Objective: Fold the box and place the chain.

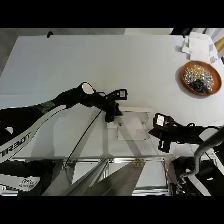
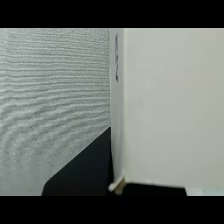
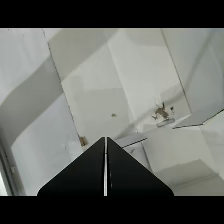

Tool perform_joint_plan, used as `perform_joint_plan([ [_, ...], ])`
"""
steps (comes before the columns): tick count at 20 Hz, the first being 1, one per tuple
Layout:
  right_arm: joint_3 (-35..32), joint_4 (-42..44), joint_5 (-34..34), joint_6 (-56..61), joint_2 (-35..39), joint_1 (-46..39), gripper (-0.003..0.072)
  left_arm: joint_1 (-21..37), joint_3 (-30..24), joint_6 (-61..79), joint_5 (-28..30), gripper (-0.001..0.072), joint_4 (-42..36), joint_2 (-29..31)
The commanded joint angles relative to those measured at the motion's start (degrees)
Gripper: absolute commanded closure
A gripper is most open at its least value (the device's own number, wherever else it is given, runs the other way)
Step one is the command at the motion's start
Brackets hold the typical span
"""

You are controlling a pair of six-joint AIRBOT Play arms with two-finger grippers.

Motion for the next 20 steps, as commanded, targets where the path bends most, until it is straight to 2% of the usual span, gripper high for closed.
perform_joint_plan([
  [1,-1.01,-2.16,-2.38,-0.83,-0.13,2.43,0.0667,-0.04,-0.02,0.02,0.02,0.0701,0.0,0.02],
  [4,-1.01,-2.1,-2.45,-0.57,-0.11,2.43,0.0659,-0.07,-0.02,0.0,0.02,0.0701,0.0,0.02],
  [5,-1.01,-2.1,-2.47,-0.57,-0.11,2.43,0.0619,-0.07,-0.02,0.0,0.02,0.0701,0.0,0.02],
  [7,-1.01,-2.12,-2.45,-0.59,-0.11,2.43,0.0617,-0.15,-0.02,0.0,0.04,0.0701,0.0,0.02],
  [8,-1.03,-2.12,-2.47,-0.59,-0.11,2.43,0.058,-0.2,-0.02,0.02,0.02,0.0701,0.0,0.02],
  [9,-1.05,-2.16,-2.47,-0.59,-0.11,2.43,0.051,-0.24,-0.02,0.02,0.02,0.0701,0.0,0.02],
  [12,-1.38,-2.99,-2.93,-0.59,-0.11,2.43,0.0467,-0.24,-0.02,0.02,0.02,0.0701,0.0,0.02],
  [14,-2.86,-3.56,-5.14,-0.59,-0.11,2.75,0.0245,-0.24,-0.02,0.02,0.04,0.0701,0.0,0.02],
  [15,-3.63,-4.44,-6.64,-0.59,-0.11,3.78,0.0194,-0.24,-0.02,0.0,0.02,0.0701,0.0,0.02],
  [16,-4.35,-5.35,-8.09,-0.61,-0.11,5.4,0.0167,-0.24,-0.02,0.02,0.0,0.0701,0.0,0.02],
  [20,-6.71,-9.46,-14.56,-0.55,-0.13,13.88,0.0163,-0.24,-0.02,0.0,0.02,0.0701,0.0,0.02],
])
